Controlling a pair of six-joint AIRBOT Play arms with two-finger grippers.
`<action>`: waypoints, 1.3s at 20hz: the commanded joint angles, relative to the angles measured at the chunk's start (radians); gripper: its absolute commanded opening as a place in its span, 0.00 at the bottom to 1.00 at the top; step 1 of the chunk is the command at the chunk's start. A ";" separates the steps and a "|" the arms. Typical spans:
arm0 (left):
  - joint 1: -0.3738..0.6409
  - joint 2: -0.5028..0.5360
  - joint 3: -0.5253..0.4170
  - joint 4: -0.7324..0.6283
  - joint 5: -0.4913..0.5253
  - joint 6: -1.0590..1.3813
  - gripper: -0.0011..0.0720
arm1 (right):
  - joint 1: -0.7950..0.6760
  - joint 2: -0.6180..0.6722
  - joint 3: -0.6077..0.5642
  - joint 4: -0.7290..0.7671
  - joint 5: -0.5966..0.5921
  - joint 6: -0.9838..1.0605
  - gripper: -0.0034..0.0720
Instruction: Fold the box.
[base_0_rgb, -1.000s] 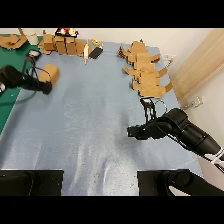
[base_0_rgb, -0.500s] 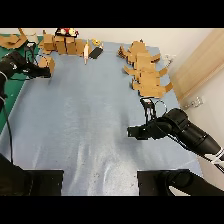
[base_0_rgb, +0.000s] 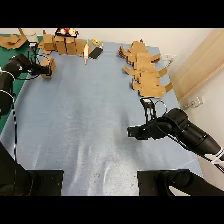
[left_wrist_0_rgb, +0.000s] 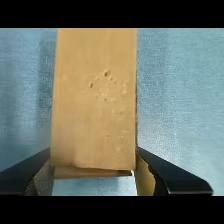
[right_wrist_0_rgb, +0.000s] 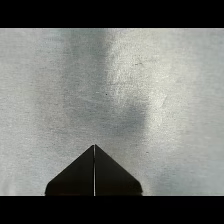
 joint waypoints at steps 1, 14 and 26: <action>0.001 -0.007 0.021 0.005 0.016 0.036 0.98 | -0.001 0.000 0.001 0.000 0.000 0.000 0.05; 0.019 -0.001 0.057 0.005 -0.172 -0.002 0.98 | -0.001 0.000 0.001 0.001 0.000 0.000 0.05; 0.026 0.017 0.155 0.092 -0.376 -0.100 0.98 | -0.001 0.000 0.001 0.000 0.000 0.000 0.05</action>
